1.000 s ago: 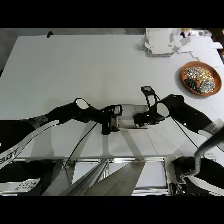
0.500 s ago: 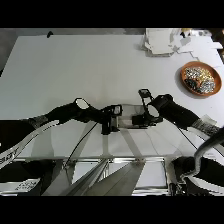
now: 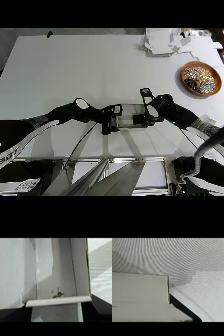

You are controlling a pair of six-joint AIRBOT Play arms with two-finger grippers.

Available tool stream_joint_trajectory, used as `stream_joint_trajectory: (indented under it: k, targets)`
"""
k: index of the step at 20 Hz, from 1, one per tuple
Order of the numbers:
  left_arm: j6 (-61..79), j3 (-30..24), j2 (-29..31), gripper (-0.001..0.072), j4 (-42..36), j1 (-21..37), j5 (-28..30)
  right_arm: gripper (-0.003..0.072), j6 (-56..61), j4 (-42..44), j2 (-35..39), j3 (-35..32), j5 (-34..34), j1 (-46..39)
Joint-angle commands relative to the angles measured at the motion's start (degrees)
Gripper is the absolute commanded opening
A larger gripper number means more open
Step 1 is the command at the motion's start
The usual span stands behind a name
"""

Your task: Fold the box and place the chain.

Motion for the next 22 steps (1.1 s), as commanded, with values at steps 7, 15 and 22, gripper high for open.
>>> stream_joint_trajectory:
  k: [7, 15, 22]
  targets:
    - [0.04, -0.02, 0.04, 0.0208, 0.04, 0.02, 0.0, 0.022, 0.17, -1.01, 1.81, 0.04, -0.9, 0.04]
    - [0.04, -0.02, 0.04, 0.0208, 0.04, 0.02, 0.0, 0.0203, 1.51, -4.61, 5.03, -2.27, -2.84, 0.04]
    - [0.04, -0.02, 0.04, 0.0208, 0.04, 0.02, 0.02, 0.0175, 3.02, -2.38, 5.01, -6.45, -9.38, 0.04]
